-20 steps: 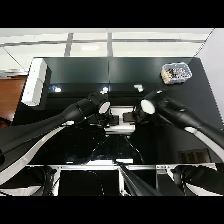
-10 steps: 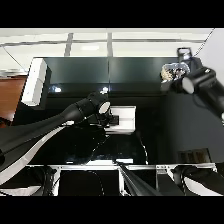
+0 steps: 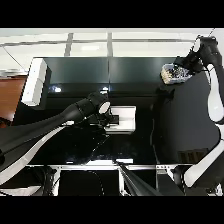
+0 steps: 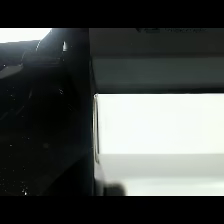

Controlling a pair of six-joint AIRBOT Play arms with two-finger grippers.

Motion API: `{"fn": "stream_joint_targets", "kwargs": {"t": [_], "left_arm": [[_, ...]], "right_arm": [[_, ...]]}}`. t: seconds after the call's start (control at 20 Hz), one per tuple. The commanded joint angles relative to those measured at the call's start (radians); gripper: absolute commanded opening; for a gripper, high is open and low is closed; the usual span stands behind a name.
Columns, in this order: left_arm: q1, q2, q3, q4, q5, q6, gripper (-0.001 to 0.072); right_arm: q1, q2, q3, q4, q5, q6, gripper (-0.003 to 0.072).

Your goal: Fold the box and place the chain.

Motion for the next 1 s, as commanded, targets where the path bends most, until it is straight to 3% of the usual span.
{"fn": "stream_joint_targets", "kwargs": {"t": [0.0,0.4,0.45,0.5,0.6,0.65,0.7,0.8,0.85,0.95], "left_arm": [[0.001,-0.001,0.0,0.0,-0.002,0.0,0.0027],[0.001,-0.001,0.0,0.0,-0.005,0.0,0.0027],[0.001,-0.001,0.0,0.0,-0.005,0.0,0.0027],[0.001,-0.001,0.0,0.0,-0.005,0.0,0.0027],[0.001,-0.001,0.0,0.0,-0.005,0.0,0.0027],[0.001,-0.001,0.0,0.0,-0.005,0.0,0.0027],[0.001,-0.001,0.0,0.0,-0.005,0.0,0.0027],[0.001,-0.001,0.0,0.0,-0.005,0.0,0.0027],[0.001,-0.001,0.0,0.0,-0.005,0.0,0.0027],[0.001,-0.001,0.0,0.0,-0.005,0.0,0.0027]], "right_arm": [[-0.021,-0.119,0.113,0.039,-0.016,-0.025,0.0695],[-0.021,-0.121,0.106,-0.12,-0.033,-0.101,0.0694],[-0.021,-0.121,0.101,-0.112,-0.034,-0.101,0.0681],[-0.021,-0.121,0.091,-0.1,-0.032,-0.105,0.0606],[-0.021,-0.121,0.066,-0.089,-0.013,-0.105,0.0578],[-0.021,-0.121,0.053,-0.085,-0.003,-0.105,0.0485],[-0.021,-0.121,0.044,-0.085,0.011,-0.105,0.0484],[-0.021,-0.117,0.04,-0.085,0.039,-0.105,0.0114],[-0.021,-0.107,0.04,-0.085,0.046,-0.108,0.0017],[-0.021,-0.066,0.04,-0.086,0.044,-0.139,0.0014]]}}
